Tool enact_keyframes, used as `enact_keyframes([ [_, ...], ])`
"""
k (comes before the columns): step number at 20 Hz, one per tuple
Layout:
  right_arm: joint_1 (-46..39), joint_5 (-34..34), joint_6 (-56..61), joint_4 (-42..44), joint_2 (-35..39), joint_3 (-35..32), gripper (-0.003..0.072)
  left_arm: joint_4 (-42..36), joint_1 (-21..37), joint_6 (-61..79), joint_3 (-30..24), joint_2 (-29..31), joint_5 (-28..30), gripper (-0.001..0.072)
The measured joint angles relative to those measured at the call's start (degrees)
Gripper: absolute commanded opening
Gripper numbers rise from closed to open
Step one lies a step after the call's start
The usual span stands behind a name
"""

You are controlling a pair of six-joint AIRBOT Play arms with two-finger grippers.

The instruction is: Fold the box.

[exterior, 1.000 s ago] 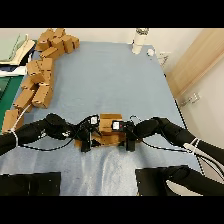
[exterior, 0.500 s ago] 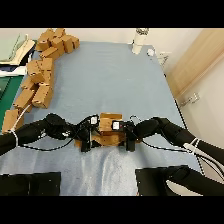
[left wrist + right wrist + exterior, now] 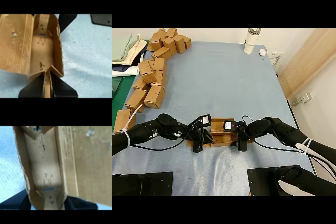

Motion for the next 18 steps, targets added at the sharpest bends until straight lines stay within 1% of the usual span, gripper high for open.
enact_keyframes([
  [2,0.0,0.0,0.0,0.0,0.0,0.0,0.0403,1.9,0.9,-2.6,0.0,0.3,-0.2,0.009],
  [5,0.0,0.0,0.0,0.0,0.0,0.0,0.0403,8.0,2.4,-9.2,0.0,2.4,-0.4,0.009],
  [10,0.0,0.0,0.0,0.0,0.0,0.0,0.0403,18.2,3.2,-26.8,0.0,10.0,0.4,0.009],
  [14,0.0,0.0,0.0,0.0,0.0,0.0,0.0403,27.6,6.2,-54.3,0.0,17.3,-1.3,0.009],
  [18,0.0,0.0,0.0,0.0,0.0,0.0,0.0403,38.8,13.4,-81.6,-0.1,21.5,-7.0,0.009],
])
